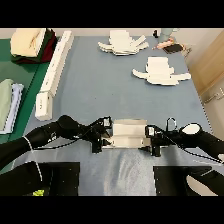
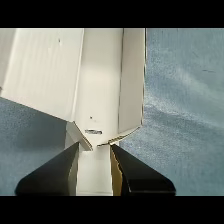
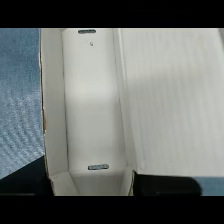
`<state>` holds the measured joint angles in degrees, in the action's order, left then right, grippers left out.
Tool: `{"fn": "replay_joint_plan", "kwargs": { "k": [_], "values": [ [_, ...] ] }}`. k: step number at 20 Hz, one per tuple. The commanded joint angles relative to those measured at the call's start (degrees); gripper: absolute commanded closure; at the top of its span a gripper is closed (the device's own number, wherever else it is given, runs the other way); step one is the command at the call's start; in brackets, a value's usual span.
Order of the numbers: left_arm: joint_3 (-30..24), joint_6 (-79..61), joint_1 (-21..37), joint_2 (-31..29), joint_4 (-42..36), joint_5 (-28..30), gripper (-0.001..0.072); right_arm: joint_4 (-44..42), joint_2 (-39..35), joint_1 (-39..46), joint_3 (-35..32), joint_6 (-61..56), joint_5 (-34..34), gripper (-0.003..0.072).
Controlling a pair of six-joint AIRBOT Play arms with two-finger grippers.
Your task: Fold the box.
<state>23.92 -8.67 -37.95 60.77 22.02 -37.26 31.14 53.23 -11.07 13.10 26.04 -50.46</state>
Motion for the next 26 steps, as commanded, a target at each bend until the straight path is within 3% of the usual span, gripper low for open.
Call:
{"fn": "replay_joint_plan", "kwargs": {
  "k": [1,3,4,5,13,19,22,23,24,25,26],
  "values": [
    [0.20,-1.22,-1.62,1.14,-1.49,1.49,0.0423,-0.04,-0.04,0.02,0.04,-0.02,0.00,0.0228],
    [0.20,-1.31,-1.73,1.14,-2.43,3.98,0.0425,-0.04,-0.04,0.02,0.04,-0.02,0.00,0.0228],
    [0.26,-1.77,-1.73,1.14,-3.76,5.01,0.0464,-0.04,-0.04,0.02,0.04,-0.02,0.00,0.0228],
    [0.39,-2.73,-1.79,1.14,-4.81,4.83,0.0596,-0.04,-0.04,0.02,0.04,-0.02,0.00,0.0228],
    [0.55,-4.33,-5.49,1.14,-8.11,6.29,0.0599,-0.04,-0.04,0.02,0.04,-0.02,0.00,0.0228],
    [0.55,7.08,-2.01,-0.20,5.55,6.69,0.0588,-0.04,-0.04,0.02,0.04,-0.02,0.00,0.0228],
    [0.52,7.45,-0.48,-1.86,7.80,6.64,0.0586,-0.04,-0.04,0.02,0.04,-0.02,0.00,0.0228],
    [0.52,7.45,-0.02,-2.51,8.98,6.58,0.0419,-0.04,-0.04,0.02,0.04,-0.02,0.00,0.0228],
    [0.52,7.45,0.57,-3.17,10.38,6.08,0.0117,-0.04,-0.04,0.02,0.04,-0.02,0.00,0.0228],
    [0.52,7.45,1.11,-3.65,10.64,4.92,0.0043,-0.04,-0.04,0.02,0.04,-0.02,0.00,0.0228],
    [0.52,7.43,1.62,-4.02,10.64,2.86,0.0049,-0.04,-0.04,0.02,0.04,-0.02,0.00,0.0228]
  ]
}}
